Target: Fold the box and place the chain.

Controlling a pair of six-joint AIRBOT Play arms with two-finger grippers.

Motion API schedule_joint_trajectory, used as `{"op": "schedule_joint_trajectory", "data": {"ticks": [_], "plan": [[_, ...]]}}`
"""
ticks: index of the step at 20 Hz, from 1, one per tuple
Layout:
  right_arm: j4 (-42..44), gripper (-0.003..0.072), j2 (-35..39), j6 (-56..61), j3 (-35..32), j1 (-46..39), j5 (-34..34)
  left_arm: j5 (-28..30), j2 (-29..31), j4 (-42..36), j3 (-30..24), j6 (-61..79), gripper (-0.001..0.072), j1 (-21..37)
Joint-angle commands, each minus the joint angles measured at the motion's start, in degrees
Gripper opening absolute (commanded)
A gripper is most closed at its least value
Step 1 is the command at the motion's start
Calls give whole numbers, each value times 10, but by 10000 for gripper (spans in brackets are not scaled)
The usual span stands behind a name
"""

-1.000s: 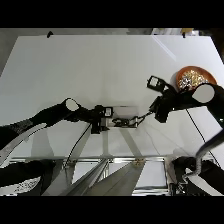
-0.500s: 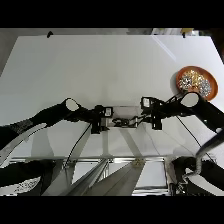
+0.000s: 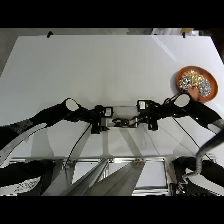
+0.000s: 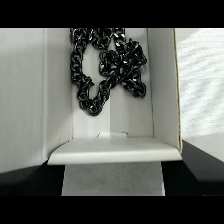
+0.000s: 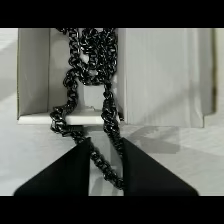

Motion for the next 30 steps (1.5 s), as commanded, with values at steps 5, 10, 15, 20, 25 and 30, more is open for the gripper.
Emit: {"op": "schedule_joint_trajectory", "data": {"ticks": [5,10,15,20,25,30], "plan": [[-19,17,-4,42,0,5,-3,0,0,0,0,0,136,0],[-155,17,121,202,2,5,8,0,0,0,0,0,136,0],[-118,17,284,245,39,5,64,0,0,0,0,0,136,0],[168,17,322,245,45,6,82,0,0,0,0,0,136,0],[227,17,299,245,45,90,21,0,0,0,0,0,136,0],[204,18,235,250,45,147,-57,0,0,0,0,0,136,0]]}}
